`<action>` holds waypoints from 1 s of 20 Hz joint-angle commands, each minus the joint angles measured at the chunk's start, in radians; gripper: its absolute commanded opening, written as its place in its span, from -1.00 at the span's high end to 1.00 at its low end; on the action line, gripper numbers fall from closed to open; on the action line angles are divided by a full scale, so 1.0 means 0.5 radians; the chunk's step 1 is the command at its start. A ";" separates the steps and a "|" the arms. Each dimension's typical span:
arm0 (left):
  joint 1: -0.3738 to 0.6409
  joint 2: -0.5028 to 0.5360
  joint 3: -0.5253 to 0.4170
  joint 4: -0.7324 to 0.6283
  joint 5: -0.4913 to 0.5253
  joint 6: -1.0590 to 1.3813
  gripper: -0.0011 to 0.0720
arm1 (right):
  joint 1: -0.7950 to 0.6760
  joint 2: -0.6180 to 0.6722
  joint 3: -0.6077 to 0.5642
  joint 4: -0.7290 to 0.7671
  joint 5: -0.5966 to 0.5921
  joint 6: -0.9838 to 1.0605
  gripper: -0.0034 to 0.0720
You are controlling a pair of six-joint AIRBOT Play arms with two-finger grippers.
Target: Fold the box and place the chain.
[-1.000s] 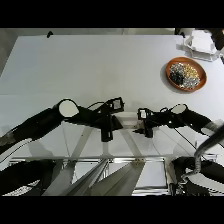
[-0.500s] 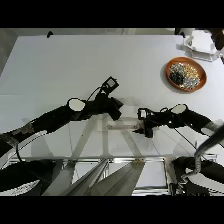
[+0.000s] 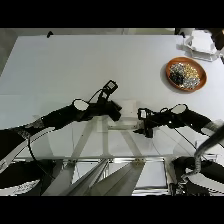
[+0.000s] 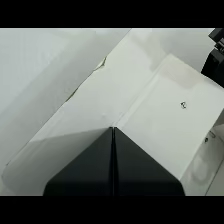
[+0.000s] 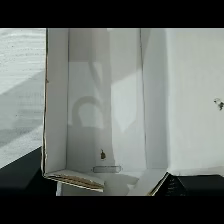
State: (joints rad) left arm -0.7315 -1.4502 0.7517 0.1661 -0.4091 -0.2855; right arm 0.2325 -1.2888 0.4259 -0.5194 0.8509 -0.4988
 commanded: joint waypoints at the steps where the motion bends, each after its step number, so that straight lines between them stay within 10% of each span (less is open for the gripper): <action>1: -0.001 0.006 -0.001 -0.002 -0.154 -0.006 0.96 | 0.000 0.002 -0.001 0.002 -0.004 0.001 -0.16; 8: 0.037 0.358 -0.001 0.067 -0.163 0.079 0.95 | 0.000 0.002 -0.001 0.002 -0.003 0.001 -0.16; 14: 0.198 0.892 -0.001 0.652 -0.359 0.076 0.94 | 0.000 0.002 -0.001 0.001 -0.003 0.001 -0.16; 17: 0.238 1.096 -0.001 1.178 -0.648 0.071 0.38 | 0.000 0.002 -0.001 0.001 -0.004 0.001 -0.16; 20: 0.245 1.123 -0.001 1.535 -0.992 0.069 0.34 | 0.000 0.002 -0.001 0.002 -0.003 0.001 -0.16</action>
State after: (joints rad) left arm -0.6189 -0.9298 0.7509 0.7139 -0.7441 -0.2481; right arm 0.2329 -1.2888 0.4259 -0.5194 0.8494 -0.4992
